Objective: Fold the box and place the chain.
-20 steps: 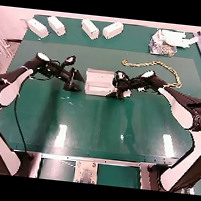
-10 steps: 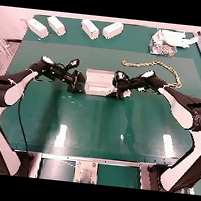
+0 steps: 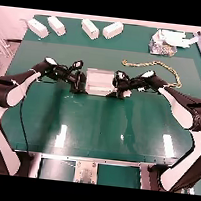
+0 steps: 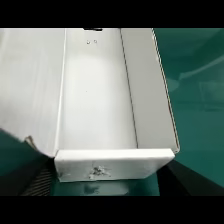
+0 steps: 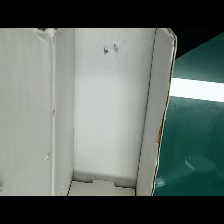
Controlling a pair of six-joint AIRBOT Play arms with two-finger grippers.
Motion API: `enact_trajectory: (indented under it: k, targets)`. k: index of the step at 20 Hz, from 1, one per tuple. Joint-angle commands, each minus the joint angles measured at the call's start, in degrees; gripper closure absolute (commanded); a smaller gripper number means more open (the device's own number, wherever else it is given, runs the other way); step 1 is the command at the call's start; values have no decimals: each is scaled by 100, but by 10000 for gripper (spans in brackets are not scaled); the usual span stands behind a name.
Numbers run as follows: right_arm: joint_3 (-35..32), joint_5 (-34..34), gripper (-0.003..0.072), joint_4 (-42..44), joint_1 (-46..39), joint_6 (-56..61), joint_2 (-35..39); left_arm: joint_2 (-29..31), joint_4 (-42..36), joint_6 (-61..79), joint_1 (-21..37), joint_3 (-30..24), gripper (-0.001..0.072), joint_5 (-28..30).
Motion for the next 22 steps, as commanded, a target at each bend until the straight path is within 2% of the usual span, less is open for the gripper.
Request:
enact_trajectory:
  k: [1,6,14,15,16,22]
  targets:
    - [4,11,100,-2,0,0,2,-4,109,48,-92,-2,-11,205]
    - [4,11,99,0,0,0,2,-92,-151,201,-90,4,-11,166]
    - [4,11,100,-2,0,0,2,-92,-149,85,-92,-2,-8,186]
    - [4,11,99,-2,0,0,2,-92,-138,57,-92,-2,2,186]
    - [4,11,100,-2,0,0,2,-92,-96,-9,-103,-2,67,157]
    - [4,11,99,-2,0,0,2,-92,-55,-24,-133,0,65,116]
